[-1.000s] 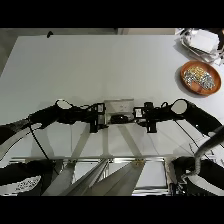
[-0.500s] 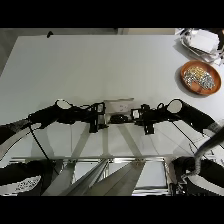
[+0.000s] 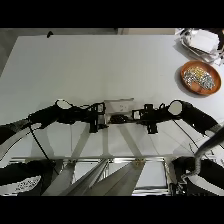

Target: Fold the box and place the chain.

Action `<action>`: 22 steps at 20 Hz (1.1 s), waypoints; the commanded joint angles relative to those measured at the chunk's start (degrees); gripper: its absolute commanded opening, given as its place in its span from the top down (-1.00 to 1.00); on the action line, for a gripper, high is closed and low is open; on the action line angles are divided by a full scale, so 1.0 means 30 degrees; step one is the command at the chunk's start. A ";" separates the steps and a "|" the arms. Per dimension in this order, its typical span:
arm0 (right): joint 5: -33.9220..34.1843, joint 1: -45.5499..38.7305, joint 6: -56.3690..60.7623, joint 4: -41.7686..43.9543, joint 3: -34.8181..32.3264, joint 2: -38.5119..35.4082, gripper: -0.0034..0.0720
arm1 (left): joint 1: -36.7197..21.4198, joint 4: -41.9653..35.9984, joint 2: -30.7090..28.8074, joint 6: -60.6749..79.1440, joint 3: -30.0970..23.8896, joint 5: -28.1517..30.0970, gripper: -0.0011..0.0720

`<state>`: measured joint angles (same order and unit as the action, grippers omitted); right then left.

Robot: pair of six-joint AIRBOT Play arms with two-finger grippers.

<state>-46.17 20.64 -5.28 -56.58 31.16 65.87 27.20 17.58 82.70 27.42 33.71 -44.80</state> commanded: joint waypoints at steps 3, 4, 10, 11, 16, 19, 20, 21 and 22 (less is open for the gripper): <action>-0.0036 0.0000 0.0495 -0.0568 0.0007 -0.2484 0.87 | 0.0007 0.0000 -0.0007 -0.0007 0.0000 0.0000 0.40; 0.0124 0.0000 0.1144 -0.0576 0.0015 -0.3140 0.87 | 0.0007 0.0000 -0.0007 -0.0007 0.0000 0.0000 0.40; 0.0197 0.0000 0.5508 0.0852 0.1020 -0.5370 0.87 | 0.0007 0.0000 -0.0007 -0.0007 -0.0007 0.0000 0.40; 0.0204 0.0007 0.5676 0.1858 0.1464 -0.5362 0.87 | 0.0007 0.0000 -0.0007 -0.0007 0.0000 0.0000 0.40; 0.0962 0.1413 0.5712 0.5413 0.3286 -0.5020 0.87 | 0.0007 0.0000 -0.0007 -0.0007 -0.0007 0.0000 0.40; 0.0969 0.2368 0.5836 0.6455 0.3577 -0.3636 0.87 | 0.0007 0.0000 -0.0007 -0.0007 0.0000 0.0000 0.40; 0.0940 0.2623 0.5872 0.6557 0.3577 -0.3045 0.87 | 0.0007 0.0000 -0.0007 -0.0007 -0.0007 0.0000 0.40; 0.0976 0.2900 0.6237 0.6572 0.3577 -0.2346 0.87 | 0.0007 0.0000 -0.0007 -0.0007 -0.0007 0.0000 0.40; 0.0962 0.3140 0.6433 0.6586 0.3577 -0.1661 0.87 | 0.0007 0.0000 -0.0007 -0.0007 0.0000 0.0000 0.40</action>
